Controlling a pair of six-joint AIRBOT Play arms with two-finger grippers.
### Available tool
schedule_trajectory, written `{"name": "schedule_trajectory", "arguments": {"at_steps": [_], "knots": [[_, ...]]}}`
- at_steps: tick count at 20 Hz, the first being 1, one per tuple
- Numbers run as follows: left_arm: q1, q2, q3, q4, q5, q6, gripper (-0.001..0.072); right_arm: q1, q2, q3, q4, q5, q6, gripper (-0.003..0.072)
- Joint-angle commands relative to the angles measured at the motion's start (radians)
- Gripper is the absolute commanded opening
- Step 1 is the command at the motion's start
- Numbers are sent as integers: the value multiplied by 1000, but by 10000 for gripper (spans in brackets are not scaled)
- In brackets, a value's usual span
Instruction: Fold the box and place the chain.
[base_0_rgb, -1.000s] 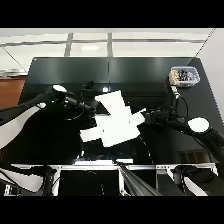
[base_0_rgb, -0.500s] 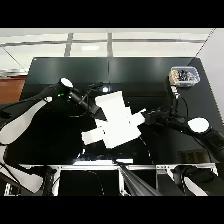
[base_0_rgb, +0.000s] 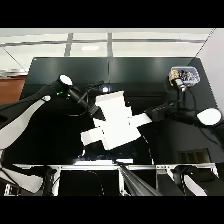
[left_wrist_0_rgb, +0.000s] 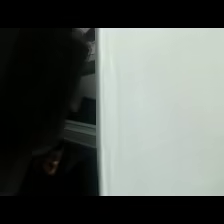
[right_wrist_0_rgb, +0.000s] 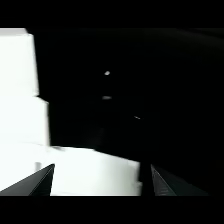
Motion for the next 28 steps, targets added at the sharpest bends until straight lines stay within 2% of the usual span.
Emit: {"name": "schedule_trajectory", "arguments": {"at_steps": [1,4,7,10,17,21,28], "knots": [[-52,138,-59,41,116,87,23,-106,0,128,-304,236,-1,707],[-124,269,-174,46,356,360,25,-125,0,145,-427,219,-1,707],[-179,269,-186,84,488,638,25,-124,-2,145,-368,152,-19,707],[-215,247,-185,179,624,738,27,-124,-6,126,-276,151,-242,707],[-211,181,-185,225,672,735,27,-43,-6,-24,-13,122,-671,707],[-207,181,-185,225,697,735,27,83,-17,-92,-10,42,-838,707],[-207,181,-185,225,690,734,27,219,-139,-93,-9,36,-937,707]]}}
